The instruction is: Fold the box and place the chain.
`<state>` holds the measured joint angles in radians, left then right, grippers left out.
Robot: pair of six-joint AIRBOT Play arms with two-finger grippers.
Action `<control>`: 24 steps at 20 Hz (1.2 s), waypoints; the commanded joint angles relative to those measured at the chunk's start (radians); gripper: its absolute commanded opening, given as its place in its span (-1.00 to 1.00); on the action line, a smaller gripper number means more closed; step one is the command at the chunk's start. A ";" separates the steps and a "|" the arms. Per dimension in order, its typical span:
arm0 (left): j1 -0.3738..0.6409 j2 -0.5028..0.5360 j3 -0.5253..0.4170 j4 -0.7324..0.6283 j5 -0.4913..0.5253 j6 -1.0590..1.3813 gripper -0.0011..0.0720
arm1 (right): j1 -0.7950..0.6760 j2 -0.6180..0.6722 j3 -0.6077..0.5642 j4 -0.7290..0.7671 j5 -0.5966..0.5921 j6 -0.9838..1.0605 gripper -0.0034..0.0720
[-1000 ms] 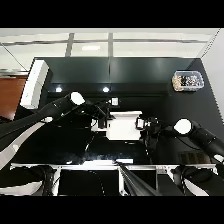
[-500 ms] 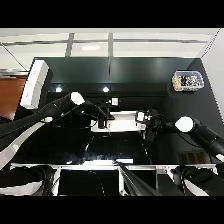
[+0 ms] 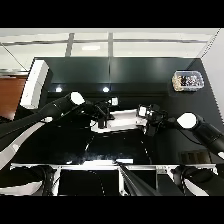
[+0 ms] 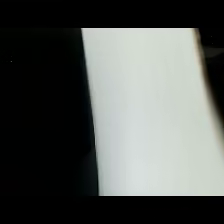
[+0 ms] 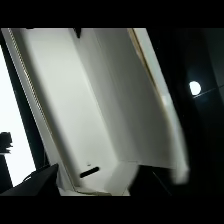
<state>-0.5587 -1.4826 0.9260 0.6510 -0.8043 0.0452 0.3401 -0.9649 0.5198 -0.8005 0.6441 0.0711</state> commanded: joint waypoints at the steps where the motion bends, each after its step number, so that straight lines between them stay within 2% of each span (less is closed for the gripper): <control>1: 0.000 0.001 0.000 0.000 -0.001 0.000 -0.90 | -0.032 0.000 0.002 0.018 0.004 -0.003 0.76; 5: 0.000 0.001 0.000 0.000 0.007 0.000 -0.90 | -0.033 -0.019 0.002 0.164 0.090 -0.110 0.76; 9: 0.000 0.001 0.000 0.000 0.011 0.000 -0.90 | -0.035 -0.074 0.002 0.228 0.078 -0.229 0.76; 17: 0.000 0.001 0.000 0.000 0.011 0.000 -0.90 | -0.043 -0.208 0.001 0.220 0.092 -0.367 0.76; 24: 0.000 0.001 0.000 0.000 0.011 0.000 -0.90 | -0.071 -0.246 0.001 0.223 0.094 -0.398 0.76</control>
<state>-0.5587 -1.4826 0.9257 0.6498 -0.7956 0.0456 0.2745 -1.1923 0.5217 -0.5797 0.7345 -0.3042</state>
